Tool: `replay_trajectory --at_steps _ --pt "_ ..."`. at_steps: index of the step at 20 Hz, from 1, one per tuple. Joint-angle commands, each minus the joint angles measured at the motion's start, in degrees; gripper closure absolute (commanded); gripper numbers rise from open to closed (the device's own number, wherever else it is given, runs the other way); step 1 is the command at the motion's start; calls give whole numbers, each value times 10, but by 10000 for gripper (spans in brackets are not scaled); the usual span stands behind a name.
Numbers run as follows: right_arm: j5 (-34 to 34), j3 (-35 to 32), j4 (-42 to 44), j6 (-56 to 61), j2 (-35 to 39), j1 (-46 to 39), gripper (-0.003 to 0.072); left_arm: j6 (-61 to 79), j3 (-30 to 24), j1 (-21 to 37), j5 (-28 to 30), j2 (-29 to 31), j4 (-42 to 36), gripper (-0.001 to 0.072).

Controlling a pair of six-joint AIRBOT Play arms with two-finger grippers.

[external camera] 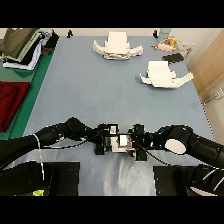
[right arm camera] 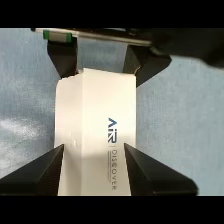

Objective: Fold the box.

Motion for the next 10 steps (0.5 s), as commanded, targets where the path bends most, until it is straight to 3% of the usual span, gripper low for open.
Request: replay_trajectory --at_steps 1,6,8,10 --pt "-7 0 -18 -35 -4 1 106 1 1 0 0 0 0 241" --pt "-29 0 -37 -44 28 8 116 1 1 0 0 0 0 241" --pt "-28 0 -59 -43 30 16 168 1 1 0 0 0 0 241" --pt "-29 0 -59 -44 30 16 168 1 1 0 0 0 0 241"
